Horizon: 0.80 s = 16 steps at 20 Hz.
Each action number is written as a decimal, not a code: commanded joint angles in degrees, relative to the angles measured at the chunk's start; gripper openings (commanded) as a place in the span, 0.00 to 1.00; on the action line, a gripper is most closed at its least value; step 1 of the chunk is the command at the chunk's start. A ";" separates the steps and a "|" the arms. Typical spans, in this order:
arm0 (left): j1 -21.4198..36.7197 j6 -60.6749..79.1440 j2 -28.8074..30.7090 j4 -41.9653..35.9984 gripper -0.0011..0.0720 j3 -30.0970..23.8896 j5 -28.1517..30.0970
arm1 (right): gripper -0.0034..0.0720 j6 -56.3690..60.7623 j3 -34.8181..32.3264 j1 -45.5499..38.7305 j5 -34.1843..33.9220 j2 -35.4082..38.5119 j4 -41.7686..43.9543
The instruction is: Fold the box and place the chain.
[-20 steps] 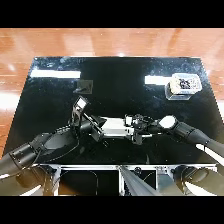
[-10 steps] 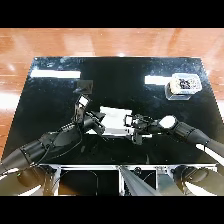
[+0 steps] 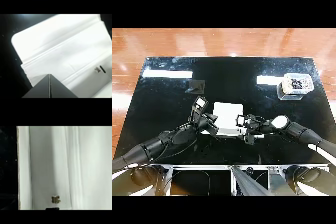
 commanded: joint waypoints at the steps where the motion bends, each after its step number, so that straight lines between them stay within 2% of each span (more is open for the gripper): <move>1: -0.26 -0.02 -0.72 -0.09 0.04 0.22 0.96 | 0.86 -0.02 0.07 0.02 0.00 -0.02 0.09; 6: 0.07 0.04 0.35 0.04 0.04 0.24 1.46 | 0.86 -0.02 0.07 0.02 0.00 -0.02 0.09; 8: 1.49 0.04 3.23 1.38 0.04 0.24 4.74 | 0.86 -0.02 0.07 0.02 0.00 -0.02 0.09; 13: 10.34 0.04 13.33 7.76 0.04 0.22 22.73 | 0.86 -0.02 0.07 0.02 0.00 -0.02 0.09; 16: 16.20 0.09 16.41 13.62 0.04 0.22 34.36 | 0.86 -0.02 0.07 0.02 0.00 -0.02 0.09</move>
